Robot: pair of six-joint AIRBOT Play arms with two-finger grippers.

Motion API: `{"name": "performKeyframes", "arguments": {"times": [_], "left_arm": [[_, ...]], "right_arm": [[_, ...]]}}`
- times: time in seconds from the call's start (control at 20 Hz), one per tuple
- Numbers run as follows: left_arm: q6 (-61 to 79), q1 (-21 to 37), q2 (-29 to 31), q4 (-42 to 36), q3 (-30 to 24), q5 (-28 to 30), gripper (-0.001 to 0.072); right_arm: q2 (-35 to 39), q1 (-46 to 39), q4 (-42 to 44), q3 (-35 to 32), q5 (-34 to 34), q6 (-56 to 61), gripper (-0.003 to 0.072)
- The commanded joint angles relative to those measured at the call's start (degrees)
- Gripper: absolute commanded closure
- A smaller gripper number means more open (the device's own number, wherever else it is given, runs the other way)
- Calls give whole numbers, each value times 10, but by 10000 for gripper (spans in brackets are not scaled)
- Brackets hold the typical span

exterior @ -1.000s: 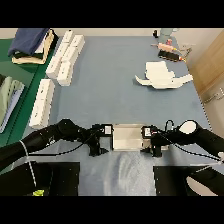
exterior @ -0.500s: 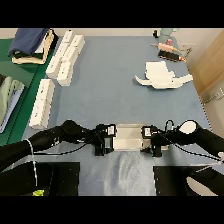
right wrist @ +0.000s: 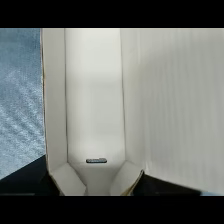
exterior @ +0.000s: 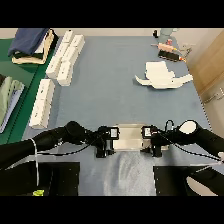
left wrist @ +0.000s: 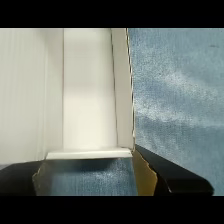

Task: Fold the box.

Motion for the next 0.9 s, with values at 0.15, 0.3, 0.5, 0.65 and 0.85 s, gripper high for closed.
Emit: {"name": "performKeyframes", "arguments": {"times": [0.15,0.3,0.5,0.65,0.85], "left_arm": [[-21,-26,-13,1,8,36,18],[-21,-26,-13,1,8,36,20],[-42,-26,-13,15,8,37,147],[-50,-25,-13,23,8,36,145],[-64,-15,-13,25,8,32,9]], "right_arm": [[0,0,0,0,0,0,234],[0,0,0,0,0,0,234],[0,0,0,0,0,0,234],[0,0,0,0,0,0,234],[0,0,0,0,0,0,234]]}}
